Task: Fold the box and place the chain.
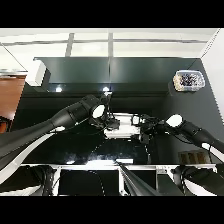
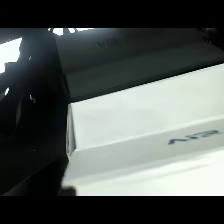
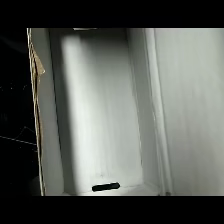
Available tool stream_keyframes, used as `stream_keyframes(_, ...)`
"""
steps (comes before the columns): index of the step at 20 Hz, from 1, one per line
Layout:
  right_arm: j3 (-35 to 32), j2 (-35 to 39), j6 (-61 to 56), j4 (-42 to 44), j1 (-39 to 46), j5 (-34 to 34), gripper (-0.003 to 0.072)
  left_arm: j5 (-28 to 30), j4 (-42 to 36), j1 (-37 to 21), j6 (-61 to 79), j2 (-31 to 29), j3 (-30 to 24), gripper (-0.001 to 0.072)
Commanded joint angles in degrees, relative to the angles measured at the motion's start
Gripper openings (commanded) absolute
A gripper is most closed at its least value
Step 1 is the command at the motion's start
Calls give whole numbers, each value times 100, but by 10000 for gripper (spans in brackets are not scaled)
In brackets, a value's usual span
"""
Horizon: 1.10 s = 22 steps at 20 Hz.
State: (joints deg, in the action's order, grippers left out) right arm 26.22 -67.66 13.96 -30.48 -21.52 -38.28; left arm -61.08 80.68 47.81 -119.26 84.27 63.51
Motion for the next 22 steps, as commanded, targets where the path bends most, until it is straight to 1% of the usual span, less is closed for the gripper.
stream_keyframes(1,4,0,0,0,-4,0,199,-118,-136,68,-131,37,105,348)
stream_keyframes(3,4,0,0,0,-4,0,198,-114,-146,129,-345,37,111,347)
stream_keyframes(4,4,0,0,0,-4,0,198,-111,-138,192,-409,37,127,331)
stream_keyframes(5,4,0,0,0,-4,0,198,-111,-76,249,-433,39,131,262)
stream_keyframes(6,4,0,0,0,-4,0,198,-129,72,310,-540,50,131,226)
stream_keyframes(9,4,0,0,0,-4,-2,198,-306,286,376,-839,138,131,226)
stream_keyframes(14,4,0,0,0,-4,0,198,-372,446,374,-1150,267,133,225)
stream_keyframes(18,4,0,0,0,-4,0,198,-372,730,374,-1504,269,133,226)
stream_keyframes(22,4,0,0,0,-4,0,198,-323,710,323,-1790,317,133,226)
